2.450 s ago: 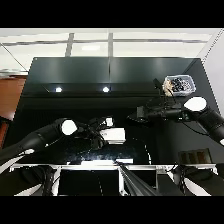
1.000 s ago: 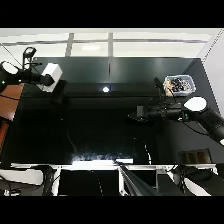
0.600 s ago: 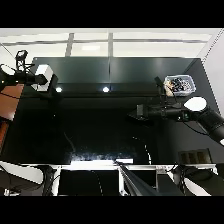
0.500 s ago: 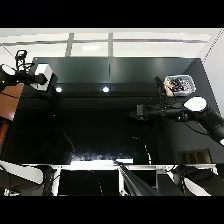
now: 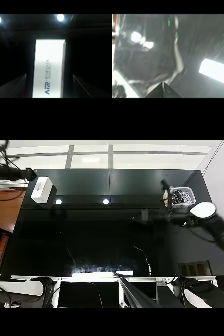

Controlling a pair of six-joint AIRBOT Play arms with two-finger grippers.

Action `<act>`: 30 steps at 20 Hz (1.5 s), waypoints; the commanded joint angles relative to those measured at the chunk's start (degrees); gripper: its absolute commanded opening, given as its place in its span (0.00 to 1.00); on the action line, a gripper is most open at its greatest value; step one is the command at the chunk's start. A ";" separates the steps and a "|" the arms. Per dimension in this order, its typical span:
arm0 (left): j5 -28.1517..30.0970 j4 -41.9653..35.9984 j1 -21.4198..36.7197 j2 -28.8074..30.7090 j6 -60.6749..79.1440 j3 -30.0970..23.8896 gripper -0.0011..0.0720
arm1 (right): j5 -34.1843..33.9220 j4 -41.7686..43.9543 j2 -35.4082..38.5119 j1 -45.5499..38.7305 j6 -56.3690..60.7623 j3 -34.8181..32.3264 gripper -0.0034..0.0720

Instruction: Fold the box and place the chain.

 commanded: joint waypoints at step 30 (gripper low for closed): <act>5.20 -2.32 -24.30 56.15 -15.17 -54.97 0.05 | -8.02 -45.83 29.94 -18.86 16.15 -13.55 0.07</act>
